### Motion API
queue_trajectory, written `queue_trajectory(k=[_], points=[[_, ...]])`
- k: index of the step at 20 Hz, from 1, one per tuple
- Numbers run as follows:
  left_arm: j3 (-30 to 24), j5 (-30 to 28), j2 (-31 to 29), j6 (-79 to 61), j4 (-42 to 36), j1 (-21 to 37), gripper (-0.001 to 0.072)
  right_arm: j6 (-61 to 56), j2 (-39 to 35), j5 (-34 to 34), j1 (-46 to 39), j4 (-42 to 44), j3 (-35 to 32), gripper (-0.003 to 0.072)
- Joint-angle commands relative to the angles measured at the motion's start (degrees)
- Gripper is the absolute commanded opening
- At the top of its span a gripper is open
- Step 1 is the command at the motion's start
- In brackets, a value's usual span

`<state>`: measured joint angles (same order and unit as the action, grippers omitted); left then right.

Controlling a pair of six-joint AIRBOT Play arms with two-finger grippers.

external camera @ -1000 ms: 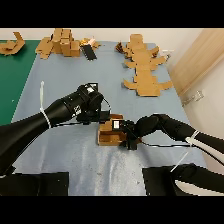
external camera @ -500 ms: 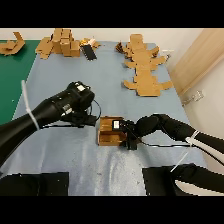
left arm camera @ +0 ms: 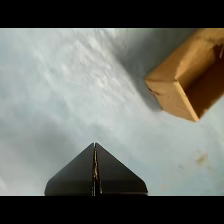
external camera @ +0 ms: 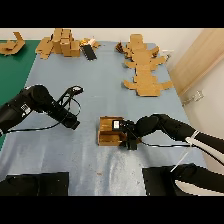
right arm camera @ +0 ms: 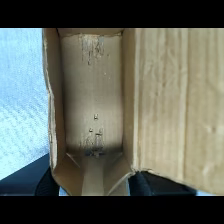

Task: Fold the box.

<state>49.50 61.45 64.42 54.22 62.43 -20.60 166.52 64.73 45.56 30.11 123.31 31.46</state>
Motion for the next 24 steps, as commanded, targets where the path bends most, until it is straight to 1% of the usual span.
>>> queue_trajectory(k=[1,3,4,6,8,10,11,12,13,16,18,19,20,21,24], points=[[-1.7,-11.2,0.7,-22.5,-4.2,1.8,0.0009,0.0,0.0,0.0,0.0,-0.1,0.0,0.0502],[-4.3,-14.6,0.3,-31.4,-4.8,-0.4,0.0009,0.0,0.0,0.0,0.0,-0.1,0.0,0.0502],[-6.1,-14.8,-0.1,-34.9,-6.9,-0.8,0.0009,0.0,0.0,0.0,0.0,-0.1,0.0,0.0502],[-11.3,-14.9,-1.7,-44.2,-14.7,-0.7,0.0008,0.0,0.0,0.0,0.0,-0.1,0.0,0.0502],[-16.5,-15.0,-3.8,-56.7,-21.6,-1.0,0.001,0.0,0.0,0.0,0.0,-0.1,0.0,0.0501],[-19.3,-15.4,-4.0,-65.7,-22.8,-2.0,0.0015,0.0,0.0,0.0,0.0,-0.1,0.0,0.0502],[-20.0,-16.5,-4.0,-66.5,-22.9,-2.7,0.0248,0.0,0.0,0.0,0.0,-0.1,0.0,0.0502],[-20.3,-17.9,-3.9,-66.4,-23.1,-3.7,0.0585,0.0,0.0,0.0,0.0,-0.1,0.0,0.0502],[-20.3,-18.7,-3.4,-66.4,-23.4,-4.6,0.0669,0.0,0.0,0.0,0.0,-0.1,0.0,0.0502],[-20.3,-19.1,-2.0,-66.4,-23.9,-7.2,0.0671,0.0,0.0,0.0,0.0,-0.1,0.0,0.0502],[-20.3,-22.8,-0.6,-66.4,-25.4,-9.0,0.0674,0.0,0.0,0.0,0.0,-0.1,0.0,0.0502],[-20.2,-24.8,0.2,-66.4,-28.1,-9.5,0.0701,0.0,0.0,0.0,0.0,-0.1,0.0,0.0502],[-20.0,-26.0,1.1,-66.4,-31.1,-9.8,0.07,0.0,0.0,0.0,0.0,-0.1,0.0,0.0502],[-19.5,-25.9,1.6,-66.4,-33.1,-9.8,0.0701,0.0,0.0,0.0,0.0,-0.1,0.0,0.0502],[-18.2,-25.2,1.7,-66.4,-34.2,-9.8,0.07,0.0,0.0,0.0,0.0,-0.1,0.0,0.0502]])
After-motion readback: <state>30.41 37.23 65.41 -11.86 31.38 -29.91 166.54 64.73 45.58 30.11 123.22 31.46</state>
